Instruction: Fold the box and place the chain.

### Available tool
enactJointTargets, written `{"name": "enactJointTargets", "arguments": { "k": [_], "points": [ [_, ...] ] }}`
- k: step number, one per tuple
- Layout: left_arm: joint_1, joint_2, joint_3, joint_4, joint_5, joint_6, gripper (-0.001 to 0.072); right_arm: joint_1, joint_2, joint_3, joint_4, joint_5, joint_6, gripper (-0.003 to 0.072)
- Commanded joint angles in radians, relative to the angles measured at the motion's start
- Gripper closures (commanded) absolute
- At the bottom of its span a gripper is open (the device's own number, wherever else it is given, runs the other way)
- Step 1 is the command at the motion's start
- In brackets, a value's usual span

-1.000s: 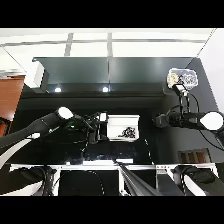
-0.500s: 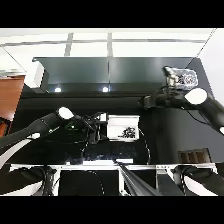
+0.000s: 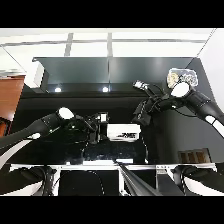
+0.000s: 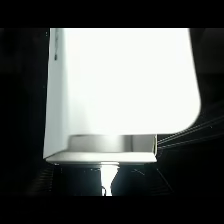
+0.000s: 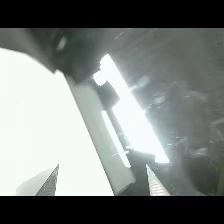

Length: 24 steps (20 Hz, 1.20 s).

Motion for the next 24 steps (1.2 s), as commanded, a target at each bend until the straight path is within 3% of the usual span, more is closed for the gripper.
{"name": "enactJointTargets", "arguments": {
  "k": [1,4,8,9,10,14,18,24],
  "points": [
    [0.001,0.001,0.0,-0.002,0.003,-0.001,0.0377,0.003,0.019,0.004,-0.027,0.109,-0.099,0.0054],
    [0.001,0.001,0.0,-0.002,0.002,-0.001,0.0376,0.021,0.026,0.002,-0.037,0.163,-0.066,0.0053],
    [0.001,0.001,0.0,-0.006,0.0,-0.002,0.0377,0.081,0.026,0.002,-0.053,0.117,-0.066,0.0051],
    [0.001,0.001,0.0,-0.009,0.0,-0.002,0.0376,0.085,0.026,0.002,-0.051,0.117,-0.066,0.0039],
    [0.001,0.001,0.0,-0.01,0.0,-0.002,0.0376,0.085,0.028,0.003,-0.044,0.124,-0.053,-0.0034],
    [0.001,0.001,0.0,-0.01,0.0,-0.002,0.0376,0.085,0.047,0.002,-0.051,0.158,0.02,-0.0034],
    [0.001,0.001,0.0,-0.01,0.0,-0.017,0.0377,0.085,0.047,-0.028,-0.05,0.066,-0.067,-0.0034],
    [0.001,0.001,0.0,-0.01,0.0,-0.027,0.0376,0.143,0.048,-0.028,-0.117,0.048,-0.1,-0.0034]
  ]
}}
